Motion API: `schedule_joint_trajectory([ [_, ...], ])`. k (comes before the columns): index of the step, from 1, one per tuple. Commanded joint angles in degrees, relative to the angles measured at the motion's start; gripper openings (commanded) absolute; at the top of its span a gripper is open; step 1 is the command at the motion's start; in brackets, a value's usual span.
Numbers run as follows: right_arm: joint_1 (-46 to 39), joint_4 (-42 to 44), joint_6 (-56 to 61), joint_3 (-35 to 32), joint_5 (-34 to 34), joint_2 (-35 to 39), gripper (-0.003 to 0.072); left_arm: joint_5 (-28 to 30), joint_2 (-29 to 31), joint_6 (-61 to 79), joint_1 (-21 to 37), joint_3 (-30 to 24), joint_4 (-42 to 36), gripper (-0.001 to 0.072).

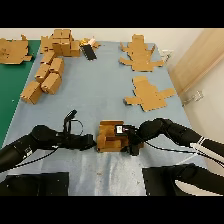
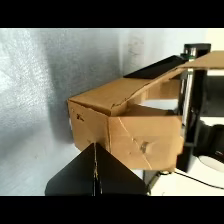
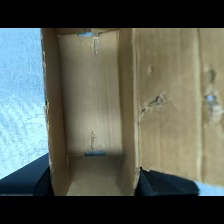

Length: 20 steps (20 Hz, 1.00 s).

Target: Fold the box.

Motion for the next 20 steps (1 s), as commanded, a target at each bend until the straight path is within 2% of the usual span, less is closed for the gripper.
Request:
schedule_joint_trajectory([
  [1,0.0,0.0,0.0,0.0,0.0,0.0,0.0562,6.1,-0.1,-30.6,-8.5,5.9,26.3,0.0004],
  [3,0.0,0.0,0.0,0.0,0.0,0.0,0.0561,4.6,-0.1,-48.6,-12.0,8.1,41.8,0.0005],
  [4,0.0,0.0,0.0,0.0,0.0,0.0,0.0562,4.0,-0.1,-51.6,-12.8,8.3,43.8,0.0005],
  [12,0.0,0.0,0.0,0.0,0.0,0.0,0.0562,2.7,0.2,-48.6,-11.9,8.4,39.8,0.0013],
  [13,0.0,-0.1,0.0,0.0,0.0,0.0,0.0561,1.6,0.4,-48.3,-11.2,8.4,39.8,0.014],
  [14,0.0,-0.3,-0.1,0.0,0.0,0.0,0.0561,0.2,0.7,-48.4,-10.2,8.4,39.7,0.0403],
  [15,0.0,-0.5,-0.2,0.0,0.0,0.0,0.0561,-1.4,1.2,-48.4,-9.0,8.4,39.6,0.0401],
  [16,0.0,-0.7,-0.2,0.0,0.0,0.0,0.0561,-2.5,1.7,-48.4,-8.1,8.4,39.5,0.0331],
  [20,0.0,-0.7,-0.2,0.0,0.0,0.0,0.0561,-2.9,4.0,-48.4,-7.3,8.4,39.2,0.0334],
])
